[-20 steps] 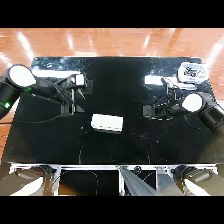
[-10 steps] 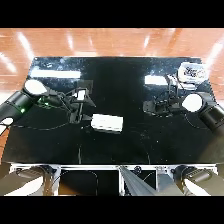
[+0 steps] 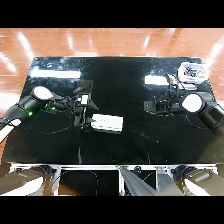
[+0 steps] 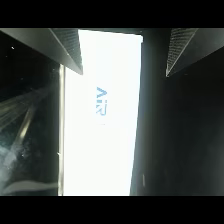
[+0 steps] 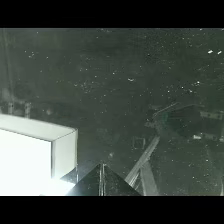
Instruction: Fold the box and place the chain.
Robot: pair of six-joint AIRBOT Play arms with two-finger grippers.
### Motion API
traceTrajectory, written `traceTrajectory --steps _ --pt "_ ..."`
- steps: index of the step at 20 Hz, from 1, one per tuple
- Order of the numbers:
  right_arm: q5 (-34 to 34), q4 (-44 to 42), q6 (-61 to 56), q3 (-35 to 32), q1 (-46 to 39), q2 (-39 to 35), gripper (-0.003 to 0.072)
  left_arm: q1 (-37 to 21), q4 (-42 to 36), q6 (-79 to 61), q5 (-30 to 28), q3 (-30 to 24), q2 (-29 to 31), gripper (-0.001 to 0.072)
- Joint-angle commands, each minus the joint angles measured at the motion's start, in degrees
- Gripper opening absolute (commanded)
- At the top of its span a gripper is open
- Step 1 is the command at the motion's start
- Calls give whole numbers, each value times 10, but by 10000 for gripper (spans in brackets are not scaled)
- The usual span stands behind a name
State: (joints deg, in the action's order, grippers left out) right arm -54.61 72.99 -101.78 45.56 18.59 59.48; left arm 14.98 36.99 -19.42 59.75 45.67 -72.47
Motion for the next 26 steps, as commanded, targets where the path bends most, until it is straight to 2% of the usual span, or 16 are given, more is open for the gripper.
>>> traceTrajectory --steps 1,26 --pt "-1 1 -3 0 0 0 35 1 -4 -9 7 -5 -2 622" --pt "-5 8 -5 0 0 0 35 2 17 43 7 -8 -21 622"
